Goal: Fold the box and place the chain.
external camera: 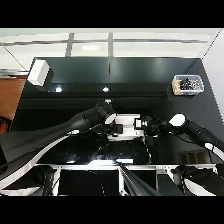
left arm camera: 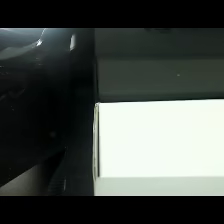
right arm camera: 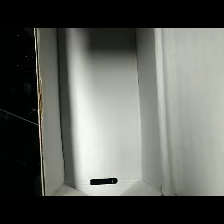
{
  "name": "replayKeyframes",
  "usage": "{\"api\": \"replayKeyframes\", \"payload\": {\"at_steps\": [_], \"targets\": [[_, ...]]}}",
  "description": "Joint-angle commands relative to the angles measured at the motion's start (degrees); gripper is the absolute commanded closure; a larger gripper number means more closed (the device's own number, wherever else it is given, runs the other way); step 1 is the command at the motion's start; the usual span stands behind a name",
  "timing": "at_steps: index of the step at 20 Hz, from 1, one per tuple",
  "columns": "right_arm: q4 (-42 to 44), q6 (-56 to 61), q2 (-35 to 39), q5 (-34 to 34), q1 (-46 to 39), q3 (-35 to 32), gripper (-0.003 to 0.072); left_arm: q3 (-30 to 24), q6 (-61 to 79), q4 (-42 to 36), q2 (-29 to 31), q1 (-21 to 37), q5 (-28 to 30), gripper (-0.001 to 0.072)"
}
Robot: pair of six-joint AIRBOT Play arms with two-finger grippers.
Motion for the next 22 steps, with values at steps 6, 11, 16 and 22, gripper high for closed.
{"api": "replayKeyframes", "payload": {"at_steps": [6,11,16,22], "targets": [[0.02,0.09,0.04,-0.07,0.02,0.04,0.0562,0.07,-0.2,-0.15,0.07,0.2,-0.11,0.0437],[0.04,0.09,0.04,-0.04,0.02,0.04,0.0562,0.09,0.07,-0.11,0.39,0.94,-0.39,0.0433],[0.04,0.09,0.04,-0.04,0.02,0.04,0.0562,0.44,0.17,0.07,0.39,0.96,-0.66,0.0446],[0.04,0.09,0.04,0.44,0.02,0.04,0.0562,0.44,1.6,0.09,0.39,0.96,0.48,0.0684]]}}
